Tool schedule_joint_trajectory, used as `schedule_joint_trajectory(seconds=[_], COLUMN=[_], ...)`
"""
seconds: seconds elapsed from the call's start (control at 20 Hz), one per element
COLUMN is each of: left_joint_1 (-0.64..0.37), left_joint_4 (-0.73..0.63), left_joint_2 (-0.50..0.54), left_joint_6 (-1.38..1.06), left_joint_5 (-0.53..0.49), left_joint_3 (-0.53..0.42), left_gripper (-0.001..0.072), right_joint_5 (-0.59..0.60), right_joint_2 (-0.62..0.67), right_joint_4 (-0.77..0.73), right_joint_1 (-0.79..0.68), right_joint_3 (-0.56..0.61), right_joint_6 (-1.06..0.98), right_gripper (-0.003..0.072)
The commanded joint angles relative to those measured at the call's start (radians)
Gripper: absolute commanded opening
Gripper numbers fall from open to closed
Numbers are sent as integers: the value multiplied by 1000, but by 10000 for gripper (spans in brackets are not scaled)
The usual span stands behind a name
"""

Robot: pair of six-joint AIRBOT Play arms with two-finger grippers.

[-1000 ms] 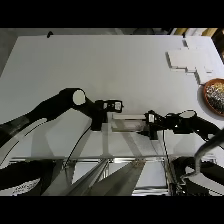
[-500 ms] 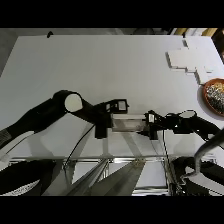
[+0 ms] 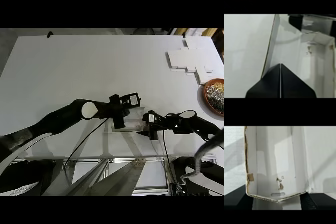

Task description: Fold the box and place the chain.

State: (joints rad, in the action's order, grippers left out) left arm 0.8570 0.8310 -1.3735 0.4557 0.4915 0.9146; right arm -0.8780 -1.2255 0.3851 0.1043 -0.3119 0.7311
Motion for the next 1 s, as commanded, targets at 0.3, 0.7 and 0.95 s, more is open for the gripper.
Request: schedule_joint_trajectory(seconds=[0.3,0.7,0.95], left_joint_1=[-38,-47,-54], left_joint_4=[-15,152,245], left_joint_2=[-84,135,109], left_joint_6=[-3,82,161], left_joint_5=[-65,408,428], left_joint_3=[1,1,-48], left_gripper=[6,8,8], right_joint_5=[-1,-1,-1], right_joint_2=[0,0,0], right_joint_4=[0,0,0], right_joint_1=[0,0,0], right_joint_3=[0,0,0], right_joint_6=[0,0,0], right_gripper=[549,549,549])
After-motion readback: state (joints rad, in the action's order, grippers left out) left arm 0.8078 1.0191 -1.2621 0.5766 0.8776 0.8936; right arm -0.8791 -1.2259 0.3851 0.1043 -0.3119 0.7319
